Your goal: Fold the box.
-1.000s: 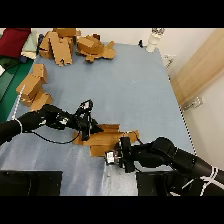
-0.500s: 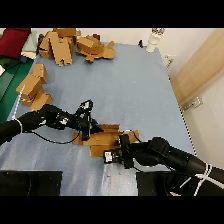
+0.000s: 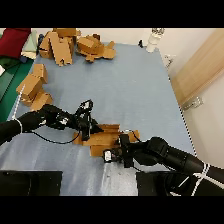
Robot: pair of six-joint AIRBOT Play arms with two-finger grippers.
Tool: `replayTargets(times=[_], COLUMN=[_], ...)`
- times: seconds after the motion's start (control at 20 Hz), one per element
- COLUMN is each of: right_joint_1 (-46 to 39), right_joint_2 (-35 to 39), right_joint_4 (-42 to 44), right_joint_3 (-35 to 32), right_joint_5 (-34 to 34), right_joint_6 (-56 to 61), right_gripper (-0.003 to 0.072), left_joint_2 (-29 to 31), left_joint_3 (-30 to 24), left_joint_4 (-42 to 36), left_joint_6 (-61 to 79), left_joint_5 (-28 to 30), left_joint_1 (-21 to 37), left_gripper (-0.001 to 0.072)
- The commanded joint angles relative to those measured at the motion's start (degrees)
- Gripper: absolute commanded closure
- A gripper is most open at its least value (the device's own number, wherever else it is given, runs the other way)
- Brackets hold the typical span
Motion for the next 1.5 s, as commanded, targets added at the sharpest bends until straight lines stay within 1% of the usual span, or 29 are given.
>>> replayTargets(times=[0.0,0.25,0.45,0.55,0.75,0.95,1.45], right_joint_1=[0.02,0.02,-0.04,-0.04,-0.04,-0.04,-0.02], right_joint_2=[-0.04,0.04,2.38,3.28,3.28,3.30,3.87], right_joint_4=[-0.57,-0.74,-2.54,-5.14,-12.70,-17.38,-17.29], right_joint_3=[0.04,0.74,1.36,1.36,1.33,1.36,1.33], right_joint_5=[0.04,0.00,-0.02,-0.11,-0.24,-0.24,-0.63], right_joint_6=[0.76,2.73,2.75,4.79,12.63,18.88,21.59], right_gripper=[0.0155,0.0155,0.0155,0.0155,0.0155,0.0155,0.0156], left_joint_2=[0.04,0.04,0.04,0.04,0.04,0.04,0.04], left_joint_3=[0.04,0.04,0.04,0.04,0.04,0.04,0.04], left_joint_4=[0.02,0.04,0.02,0.04,0.02,0.02,0.04], left_joint_6=[0.00,0.00,0.00,0.00,0.00,0.02,0.00], left_joint_5=[0.00,0.00,0.00,0.00,-0.02,-0.02,-0.02], left_joint_1=[0.04,0.04,0.04,0.04,0.04,0.04,0.04], left_gripper=[0.0697,0.0697,0.0697,0.0696,0.0696,0.0696,0.0697])
